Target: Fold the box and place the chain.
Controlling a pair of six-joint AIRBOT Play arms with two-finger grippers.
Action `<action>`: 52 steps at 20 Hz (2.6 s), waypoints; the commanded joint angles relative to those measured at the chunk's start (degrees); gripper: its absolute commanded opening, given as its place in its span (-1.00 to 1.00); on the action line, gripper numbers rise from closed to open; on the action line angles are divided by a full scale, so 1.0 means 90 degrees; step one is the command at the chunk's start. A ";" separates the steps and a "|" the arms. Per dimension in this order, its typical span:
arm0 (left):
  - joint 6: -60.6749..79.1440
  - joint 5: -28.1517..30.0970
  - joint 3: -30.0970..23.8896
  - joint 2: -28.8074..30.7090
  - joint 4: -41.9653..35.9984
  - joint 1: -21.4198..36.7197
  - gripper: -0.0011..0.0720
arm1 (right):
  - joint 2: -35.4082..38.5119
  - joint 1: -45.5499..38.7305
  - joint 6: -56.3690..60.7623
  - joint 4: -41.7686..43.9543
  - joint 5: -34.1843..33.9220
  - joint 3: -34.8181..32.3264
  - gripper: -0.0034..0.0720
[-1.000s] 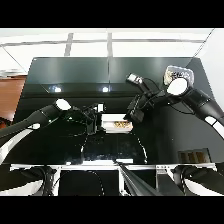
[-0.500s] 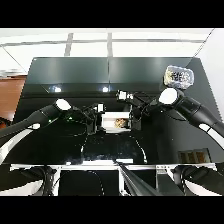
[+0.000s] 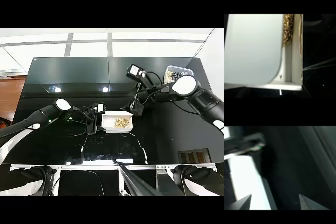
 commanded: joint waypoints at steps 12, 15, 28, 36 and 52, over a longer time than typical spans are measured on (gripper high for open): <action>0.0002 0.0000 0.0005 -0.0005 0.0000 -0.0002 0.10 | -0.0522 0.0556 -0.0741 -0.0104 0.0668 -0.0500 0.88; 0.0005 0.0000 0.0005 -0.0005 0.0000 -0.0002 0.10 | -0.0522 0.0556 -0.0797 -0.0121 0.0610 -0.0500 0.19; 0.0002 0.0000 0.0005 -0.0005 0.0000 -0.0002 0.10 | -0.0515 0.0554 -0.0653 -0.0119 0.0444 -0.0498 -0.58; 0.0002 0.0000 0.0005 -0.0005 0.0000 -0.0002 0.10 | -0.0525 0.0556 -0.0651 -0.0219 0.0559 -0.0520 -0.56; 0.0005 -0.0002 0.0005 -0.0005 0.0000 -0.0002 0.10 | -0.0508 0.0554 -0.0291 -0.0323 0.0602 -0.0838 -0.35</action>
